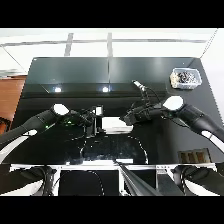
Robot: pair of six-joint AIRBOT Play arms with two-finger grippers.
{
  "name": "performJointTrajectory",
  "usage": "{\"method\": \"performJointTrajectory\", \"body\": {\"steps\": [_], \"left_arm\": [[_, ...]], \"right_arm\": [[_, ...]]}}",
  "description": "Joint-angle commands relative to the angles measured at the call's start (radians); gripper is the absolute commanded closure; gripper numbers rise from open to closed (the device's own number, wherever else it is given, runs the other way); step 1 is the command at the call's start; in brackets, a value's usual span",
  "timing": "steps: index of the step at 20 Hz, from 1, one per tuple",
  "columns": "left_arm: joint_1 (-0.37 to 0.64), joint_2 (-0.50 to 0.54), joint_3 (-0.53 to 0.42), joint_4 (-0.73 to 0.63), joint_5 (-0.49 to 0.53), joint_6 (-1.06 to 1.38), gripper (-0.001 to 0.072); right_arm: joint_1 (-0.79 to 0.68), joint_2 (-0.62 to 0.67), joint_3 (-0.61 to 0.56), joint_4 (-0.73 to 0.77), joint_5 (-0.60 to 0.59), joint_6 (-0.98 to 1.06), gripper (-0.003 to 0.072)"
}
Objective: Fold the box and place the chain.
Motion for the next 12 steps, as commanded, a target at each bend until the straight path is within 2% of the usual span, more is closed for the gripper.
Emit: {"method": "performJointTrajectory", "body": {"steps": [1,5,9,12], "left_arm": [[-0.001,0.000,0.001,0.000,0.000,0.000,0.0310],[-0.001,0.000,0.001,-0.001,0.000,-0.001,0.0310],[0.000,0.000,0.001,-0.001,0.000,0.000,0.0310],[0.000,0.000,0.001,-0.002,0.000,0.000,0.0310]], "right_arm": [[0.004,-0.090,0.000,0.017,-0.013,0.086,0.0670],[0.002,-0.120,0.000,-0.070,-0.009,0.117,0.0670],[0.001,-0.117,0.002,-0.075,-0.001,0.117,0.0669],[-0.008,-0.066,0.034,-0.076,0.085,0.063,0.0670]]}}
